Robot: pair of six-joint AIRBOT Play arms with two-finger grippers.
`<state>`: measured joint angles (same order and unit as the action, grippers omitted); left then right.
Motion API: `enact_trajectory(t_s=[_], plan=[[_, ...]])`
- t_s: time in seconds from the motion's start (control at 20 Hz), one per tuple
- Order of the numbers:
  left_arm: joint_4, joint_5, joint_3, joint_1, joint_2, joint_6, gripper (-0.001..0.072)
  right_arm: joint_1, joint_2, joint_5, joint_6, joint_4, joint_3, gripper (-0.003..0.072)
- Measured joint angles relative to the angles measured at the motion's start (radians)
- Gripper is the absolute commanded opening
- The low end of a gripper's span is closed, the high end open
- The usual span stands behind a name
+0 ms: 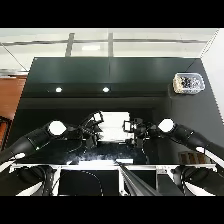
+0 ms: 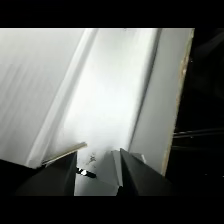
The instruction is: Fold the box and place the chain.
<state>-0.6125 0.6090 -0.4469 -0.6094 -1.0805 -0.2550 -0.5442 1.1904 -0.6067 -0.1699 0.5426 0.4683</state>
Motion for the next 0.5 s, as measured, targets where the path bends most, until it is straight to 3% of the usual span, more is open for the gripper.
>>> enact_trajectory(t_s=[0.05,0.25,0.5], plan=[[-0.003,0.002,0.000,0.000,0.000,0.000,0.0023,0.000,0.000,0.000,0.000,0.000,0.000,0.0235],[-0.109,0.066,-0.022,0.026,0.042,-0.082,0.0024,0.000,0.000,0.002,0.001,-0.001,0.000,0.0235],[-0.402,0.267,-0.058,0.173,0.194,-0.419,0.0025,0.000,0.000,0.002,0.001,-0.002,0.000,0.0235]])
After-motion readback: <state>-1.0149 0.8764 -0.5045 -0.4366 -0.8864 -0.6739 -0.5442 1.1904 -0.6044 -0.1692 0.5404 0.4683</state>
